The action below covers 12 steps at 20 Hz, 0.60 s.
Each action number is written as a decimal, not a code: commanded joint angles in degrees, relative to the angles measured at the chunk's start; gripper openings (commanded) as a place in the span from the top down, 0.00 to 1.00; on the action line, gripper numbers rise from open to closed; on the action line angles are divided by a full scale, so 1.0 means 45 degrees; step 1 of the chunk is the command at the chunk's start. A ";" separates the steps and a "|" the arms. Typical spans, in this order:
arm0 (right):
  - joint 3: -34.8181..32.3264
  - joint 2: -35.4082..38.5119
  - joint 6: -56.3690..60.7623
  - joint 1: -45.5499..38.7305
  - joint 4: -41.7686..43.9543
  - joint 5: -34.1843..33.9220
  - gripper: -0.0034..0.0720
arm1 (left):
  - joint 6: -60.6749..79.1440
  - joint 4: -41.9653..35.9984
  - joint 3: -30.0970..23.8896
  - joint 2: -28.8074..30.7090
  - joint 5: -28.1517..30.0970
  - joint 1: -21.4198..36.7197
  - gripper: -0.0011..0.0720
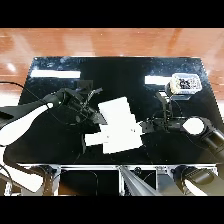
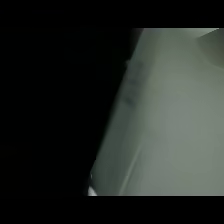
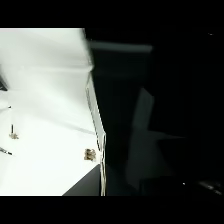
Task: Fold the box and place the chain.
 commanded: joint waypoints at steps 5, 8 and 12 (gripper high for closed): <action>0.0000 0.0005 0.0010 0.0010 0.0019 0.0505 0.90 | -0.0102 0.0097 0.0083 -0.0010 0.0374 -0.0019 0.96; 0.0015 0.0010 0.0529 0.0010 0.0000 0.1044 0.88 | 0.0155 0.0495 0.0753 -0.0005 0.0869 -0.0010 0.96; 0.0680 0.0010 0.0670 -0.0107 -0.1729 0.2395 0.01 | 0.0583 0.1069 0.1972 0.0029 0.1146 -0.0024 0.96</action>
